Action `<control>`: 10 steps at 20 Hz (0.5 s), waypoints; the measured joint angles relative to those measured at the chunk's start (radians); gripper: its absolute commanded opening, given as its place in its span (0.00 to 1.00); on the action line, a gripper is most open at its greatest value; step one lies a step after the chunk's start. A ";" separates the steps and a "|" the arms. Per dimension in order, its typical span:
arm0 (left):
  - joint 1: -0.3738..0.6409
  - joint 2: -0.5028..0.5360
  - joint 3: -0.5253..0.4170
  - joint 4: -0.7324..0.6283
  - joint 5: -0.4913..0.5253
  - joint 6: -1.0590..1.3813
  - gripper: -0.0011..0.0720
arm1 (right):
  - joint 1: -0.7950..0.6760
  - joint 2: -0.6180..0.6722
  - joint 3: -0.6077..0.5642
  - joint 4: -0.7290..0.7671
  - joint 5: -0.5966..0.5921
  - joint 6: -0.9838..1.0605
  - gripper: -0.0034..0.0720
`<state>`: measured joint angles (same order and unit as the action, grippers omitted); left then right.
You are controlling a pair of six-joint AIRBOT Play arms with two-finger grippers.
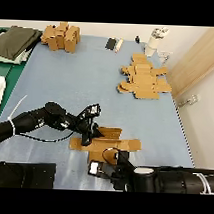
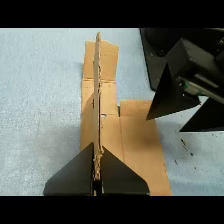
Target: Fold the box.
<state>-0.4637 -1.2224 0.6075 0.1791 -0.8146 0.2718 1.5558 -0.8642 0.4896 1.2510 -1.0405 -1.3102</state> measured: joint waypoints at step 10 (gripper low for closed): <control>0.000 0.000 0.000 0.000 0.000 0.000 0.03 | 0.027 -0.107 0.005 -0.263 -0.027 0.151 0.80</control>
